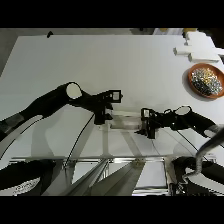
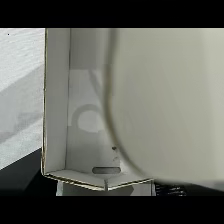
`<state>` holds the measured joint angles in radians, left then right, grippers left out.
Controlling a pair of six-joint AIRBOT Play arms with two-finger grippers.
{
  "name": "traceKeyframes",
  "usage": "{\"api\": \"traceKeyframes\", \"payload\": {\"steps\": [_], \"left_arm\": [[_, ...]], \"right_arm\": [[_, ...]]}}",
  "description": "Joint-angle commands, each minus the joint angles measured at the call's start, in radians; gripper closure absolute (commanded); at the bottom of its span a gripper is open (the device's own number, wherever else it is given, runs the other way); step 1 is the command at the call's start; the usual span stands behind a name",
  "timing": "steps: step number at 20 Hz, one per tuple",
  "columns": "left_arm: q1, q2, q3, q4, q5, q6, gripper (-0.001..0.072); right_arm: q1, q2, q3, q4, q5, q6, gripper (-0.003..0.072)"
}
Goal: Fold the box and place the chain.
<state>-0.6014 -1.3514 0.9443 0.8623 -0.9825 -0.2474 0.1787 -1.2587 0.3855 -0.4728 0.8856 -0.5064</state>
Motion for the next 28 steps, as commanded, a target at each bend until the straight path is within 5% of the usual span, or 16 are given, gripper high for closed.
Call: {"api": "traceKeyframes", "payload": {"steps": [1, 2, 3, 5, 7, 12, 20, 28], "left_arm": [[0.017, 0.095, 0.000, 0.125, -0.167, -0.188, 0.0365], [0.015, 0.124, 0.000, 0.147, -0.220, -0.239, 0.0633], [0.013, 0.152, 0.000, 0.138, -0.287, -0.246, 0.0708], [-0.003, 0.192, 0.000, 0.067, -0.344, -0.254, 0.0708], [-0.050, 0.200, 0.000, 0.021, -0.286, -0.249, 0.0708], [-0.169, 0.112, 0.000, -0.073, 0.035, -0.191, 0.0704], [-0.158, -0.035, 0.000, -0.269, 0.483, -0.147, 0.0703], [-0.158, -0.172, 0.000, -0.331, 0.517, -0.255, 0.0703]], "right_arm": [[0.000, 0.000, 0.001, 0.002, -0.003, 0.001, 0.0348], [0.000, 0.000, 0.001, 0.002, -0.003, 0.001, 0.0348], [0.000, 0.000, 0.001, 0.002, -0.003, 0.001, 0.0348], [0.000, 0.000, 0.001, 0.002, -0.003, 0.001, 0.0348], [0.000, 0.000, 0.001, 0.002, -0.003, 0.001, 0.0348], [0.000, 0.000, 0.001, 0.002, -0.003, 0.001, 0.0348], [0.000, 0.000, 0.001, 0.002, -0.003, 0.001, 0.0348], [0.000, 0.000, 0.001, 0.002, -0.003, 0.001, 0.0348]]}}
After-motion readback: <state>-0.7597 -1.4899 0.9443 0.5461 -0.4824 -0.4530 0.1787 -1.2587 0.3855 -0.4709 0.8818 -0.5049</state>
